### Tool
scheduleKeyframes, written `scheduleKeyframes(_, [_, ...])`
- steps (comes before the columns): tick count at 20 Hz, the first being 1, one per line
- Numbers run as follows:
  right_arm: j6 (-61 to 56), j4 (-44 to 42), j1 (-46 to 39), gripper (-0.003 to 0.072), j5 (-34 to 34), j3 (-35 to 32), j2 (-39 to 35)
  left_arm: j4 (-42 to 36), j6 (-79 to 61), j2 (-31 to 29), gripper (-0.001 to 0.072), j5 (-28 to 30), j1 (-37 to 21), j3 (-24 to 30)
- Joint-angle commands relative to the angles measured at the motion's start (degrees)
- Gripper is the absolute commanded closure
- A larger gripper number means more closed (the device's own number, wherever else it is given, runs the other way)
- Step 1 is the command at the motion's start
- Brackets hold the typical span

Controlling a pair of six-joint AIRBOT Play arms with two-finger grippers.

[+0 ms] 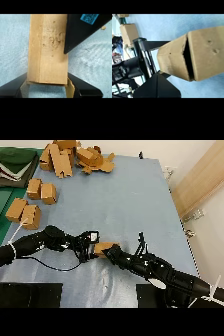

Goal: Fold the box.

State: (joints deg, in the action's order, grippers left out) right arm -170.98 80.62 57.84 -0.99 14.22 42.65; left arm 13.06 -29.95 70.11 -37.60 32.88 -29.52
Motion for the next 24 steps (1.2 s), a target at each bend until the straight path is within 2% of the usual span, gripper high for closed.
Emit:
scheduleKeyframes(1, [1.1, 0.6, -0.3, 0.0686, 2.5, 0.0, -0.3, 0.0, 0.0, 0.0, 0.0253, 0.0, -0.1, 0.0])
scheduleKeyframes(10, [1.0, 1.0, -0.2, 0.0685, 4.4, 0.0, 3.5, 0.0, 0.0, 0.0, 0.0253, 0.0, -0.1, 0.0])
scheduleKeyframes(14, [1.1, 1.3, 0.0, 0.0685, 2.0, 0.0, 0.8, 0.0, 0.0, 0.0, 0.0253, 0.0, -0.1, 0.0])
scheduleKeyframes(19, [1.0, 7.2, -1.8, 0.0682, 3.1, 0.1, -13.7, -0.1, 0.0, 0.0, 0.0253, -0.1, -0.1, 0.0])
scheduleKeyframes(21, [1.1, 8.5, -5.0, 0.0682, 9.6, 0.1, -20.8, -2.3, 4.2, -0.1, 0.0254, 0.4, -0.1, -0.1])
scheduleKeyframes(24, [1.0, 11.6, -9.8, 0.0682, 21.3, 0.1, -30.5, -4.0, 19.3, -0.2, 0.0253, 2.6, -0.1, -0.8])
